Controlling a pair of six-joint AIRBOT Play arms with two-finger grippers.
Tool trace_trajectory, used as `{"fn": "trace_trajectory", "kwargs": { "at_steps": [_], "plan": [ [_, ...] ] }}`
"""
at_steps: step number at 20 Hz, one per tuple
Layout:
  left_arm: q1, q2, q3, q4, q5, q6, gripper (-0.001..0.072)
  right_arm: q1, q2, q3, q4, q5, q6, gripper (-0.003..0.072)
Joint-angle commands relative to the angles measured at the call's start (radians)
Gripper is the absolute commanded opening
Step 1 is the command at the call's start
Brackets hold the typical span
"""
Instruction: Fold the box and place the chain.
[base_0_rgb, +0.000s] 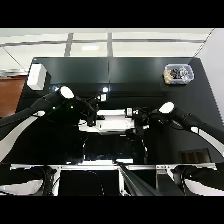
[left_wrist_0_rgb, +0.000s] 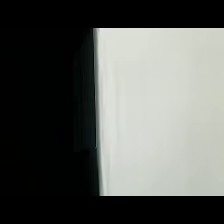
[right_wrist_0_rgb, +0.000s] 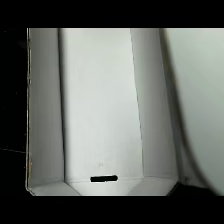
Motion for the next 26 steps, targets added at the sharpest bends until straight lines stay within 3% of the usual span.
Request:
{"fn": "trace_trajectory", "kwargs": {
  "at_steps": [1,10,11,12,13,14,16,17,18,21,22,23,24,25,26],
  "plan": [
    [0.0,0.0,0.0,0.001,0.002,0.0,0.0027,0.016,-0.01,0.008,-0.047,-0.007,0.034,0.0673],
    [0.0,0.0,0.0,0.001,0.002,0.0,0.0026,0.033,-0.021,0.018,-0.08,-0.029,0.077,0.0671],
    [0.0,0.0,0.0,0.001,0.002,0.0,0.0027,0.033,-0.021,0.018,-0.08,-0.029,0.077,0.0535],
    [0.0,0.0,0.0,0.001,0.002,-0.001,0.0027,0.033,-0.021,0.018,-0.079,-0.029,0.077,0.0481],
    [0.001,0.0,0.0,0.001,0.002,-0.006,0.003,0.033,-0.021,0.018,-0.08,-0.029,0.077,0.0481],
    [0.005,0.006,0.0,0.006,0.002,-0.014,0.0118,0.033,-0.021,0.018,-0.079,-0.029,0.077,0.0481],
    [0.026,0.042,0.01,0.045,0.003,-0.097,0.0645,0.033,-0.021,0.018,-0.079,-0.029,0.077,0.0481],
    [0.046,0.069,0.026,0.079,-0.003,-0.204,0.0719,0.033,-0.021,0.018,-0.079,-0.029,0.077,0.0481],
    [0.068,0.098,0.044,0.13,-0.027,-0.297,0.0719,0.033,-0.021,0.018,-0.079,-0.029,0.077,0.0481],
    [0.152,0.185,0.079,0.249,-0.218,-0.602,0.0705,0.033,-0.021,0.018,-0.079,-0.029,0.076,0.0479],
    [0.181,0.199,0.079,0.238,-0.323,-0.702,0.0653,0.033,-0.021,0.018,-0.08,-0.029,0.076,0.0476],
    [0.201,0.198,0.077,0.208,-0.444,-0.787,0.0515,0.033,-0.021,0.018,-0.08,-0.029,0.076,0.0376],
    [0.208,0.19,0.063,0.148,-0.544,-0.847,0.0254,0.033,-0.021,0.018,-0.079,-0.029,0.077,0.0262],
    [0.2,0.183,0.025,0.057,-0.598,-0.843,0.003,0.033,-0.021,0.018,-0.08,-0.029,0.076,0.0235],
    [0.18,0.182,-0.028,-0.043,-0.595,-0.816,0.0024,0.033,-0.021,0.018,-0.079,-0.029,0.076,0.0235]
  ]
}}
